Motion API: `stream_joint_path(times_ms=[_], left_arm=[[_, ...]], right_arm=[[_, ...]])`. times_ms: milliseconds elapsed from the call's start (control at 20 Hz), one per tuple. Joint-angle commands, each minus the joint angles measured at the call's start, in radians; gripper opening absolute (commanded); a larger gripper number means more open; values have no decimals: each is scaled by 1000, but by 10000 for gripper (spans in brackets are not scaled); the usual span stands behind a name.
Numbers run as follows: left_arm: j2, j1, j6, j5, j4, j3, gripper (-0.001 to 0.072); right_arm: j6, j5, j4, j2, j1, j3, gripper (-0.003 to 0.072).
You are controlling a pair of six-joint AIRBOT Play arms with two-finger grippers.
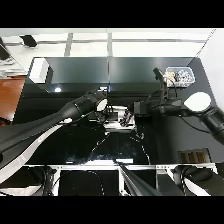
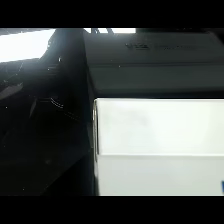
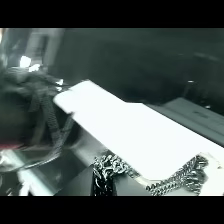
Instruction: Fold the box and place the chain.
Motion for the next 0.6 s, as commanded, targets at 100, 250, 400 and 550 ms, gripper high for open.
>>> stream_joint_path(times_ms=[100, 250, 400, 550], left_arm=[[0, 1, 0, 0, 0, 1, 28], [0, 1, 0, 0, 0, 1, 28], [0, 1, 0, 1, 0, 1, 28], [0, 1, 0, 0, 0, 1, 28]], right_arm=[[23, -143, 5, 0, 22, -95, 386], [-30, 11, -3, 9, -68, -69, 418], [-171, 258, -9, 47, -240, -50, 418], [-380, 395, -180, 52, -281, -74, 420]])
